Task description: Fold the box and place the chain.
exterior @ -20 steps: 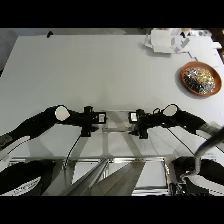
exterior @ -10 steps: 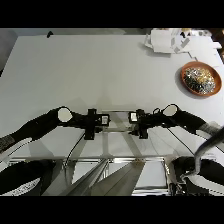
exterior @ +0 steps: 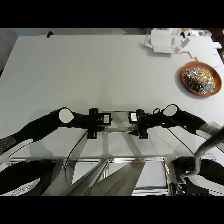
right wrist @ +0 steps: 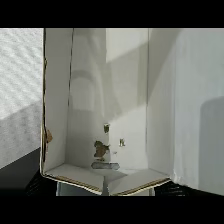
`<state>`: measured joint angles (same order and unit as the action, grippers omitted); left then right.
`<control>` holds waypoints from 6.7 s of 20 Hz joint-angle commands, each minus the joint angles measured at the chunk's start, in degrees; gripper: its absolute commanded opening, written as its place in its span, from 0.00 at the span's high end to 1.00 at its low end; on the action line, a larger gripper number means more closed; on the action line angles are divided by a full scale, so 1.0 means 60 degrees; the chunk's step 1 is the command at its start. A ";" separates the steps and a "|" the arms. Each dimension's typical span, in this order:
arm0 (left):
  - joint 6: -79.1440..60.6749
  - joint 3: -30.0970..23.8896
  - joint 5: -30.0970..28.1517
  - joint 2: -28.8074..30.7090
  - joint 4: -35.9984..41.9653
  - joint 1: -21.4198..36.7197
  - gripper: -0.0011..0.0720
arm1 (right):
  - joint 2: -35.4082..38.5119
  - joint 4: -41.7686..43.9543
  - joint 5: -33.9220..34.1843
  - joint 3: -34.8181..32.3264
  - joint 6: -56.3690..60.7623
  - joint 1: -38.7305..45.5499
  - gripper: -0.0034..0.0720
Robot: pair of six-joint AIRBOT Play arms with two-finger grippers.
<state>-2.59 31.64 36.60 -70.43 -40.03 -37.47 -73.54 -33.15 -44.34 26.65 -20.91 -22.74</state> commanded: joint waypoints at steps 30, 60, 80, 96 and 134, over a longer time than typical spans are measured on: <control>1.4925 -0.0280 0.2601 0.1770 -0.3625 0.2481 0.98 | 0.0007 0.0000 -0.0004 -0.0007 0.0004 -0.0007 0.42; 1.1766 -0.0277 0.2142 0.1410 0.0299 0.1749 0.39 | 0.0007 0.0000 -0.0004 -0.0007 0.0004 -0.0007 0.42; 1.4320 -0.0277 0.3140 0.2463 -0.2820 0.2612 0.32 | 0.0015 -0.0004 0.0011 -0.0007 0.0004 -0.0007 0.42; 1.3704 -0.0280 0.2991 0.0481 -0.1843 0.2776 0.72 | 0.0015 -0.0004 0.0011 -0.0007 0.0004 -0.0007 0.42; 1.4641 0.0630 0.1253 0.0787 -0.1224 0.0361 0.35 | 0.0015 -0.0004 0.0007 -0.0007 0.0004 -0.0007 0.42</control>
<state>78.26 33.67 44.75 -65.67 -41.32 -34.35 -73.49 -33.17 -44.27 26.63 -20.91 -22.76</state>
